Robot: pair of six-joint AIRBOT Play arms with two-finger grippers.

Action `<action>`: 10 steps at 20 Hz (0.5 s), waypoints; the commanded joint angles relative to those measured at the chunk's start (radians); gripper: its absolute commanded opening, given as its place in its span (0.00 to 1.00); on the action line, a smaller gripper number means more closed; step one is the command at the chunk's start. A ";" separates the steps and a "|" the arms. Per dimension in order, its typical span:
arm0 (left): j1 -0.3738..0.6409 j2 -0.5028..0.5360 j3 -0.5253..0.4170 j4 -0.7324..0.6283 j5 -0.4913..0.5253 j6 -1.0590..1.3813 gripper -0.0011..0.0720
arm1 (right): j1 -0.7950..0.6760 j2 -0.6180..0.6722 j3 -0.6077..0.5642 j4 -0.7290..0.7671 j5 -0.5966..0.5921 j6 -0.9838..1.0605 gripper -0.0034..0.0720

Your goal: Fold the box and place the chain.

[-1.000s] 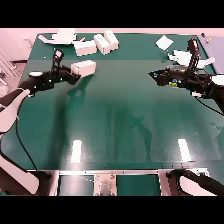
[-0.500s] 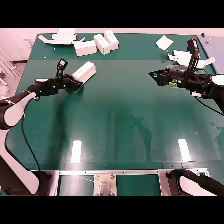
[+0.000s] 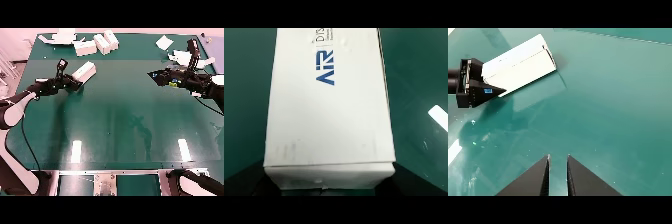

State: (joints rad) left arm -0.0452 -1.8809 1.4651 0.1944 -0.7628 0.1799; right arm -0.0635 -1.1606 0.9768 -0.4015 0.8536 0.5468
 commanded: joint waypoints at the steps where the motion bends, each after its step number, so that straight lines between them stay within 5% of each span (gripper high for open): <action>1: 0.084 0.502 -0.597 -0.800 0.519 0.599 0.96 | 0.000 0.000 0.000 0.000 0.000 -0.001 0.25; 10: 0.084 0.517 -0.598 -0.800 0.586 0.576 0.95 | 0.000 0.000 -0.002 -0.003 0.000 -0.001 0.24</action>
State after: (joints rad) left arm -0.0452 -1.8809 1.4651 0.1944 -0.7628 0.1799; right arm -0.0635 -1.1606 0.9756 -0.4038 0.8536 0.5457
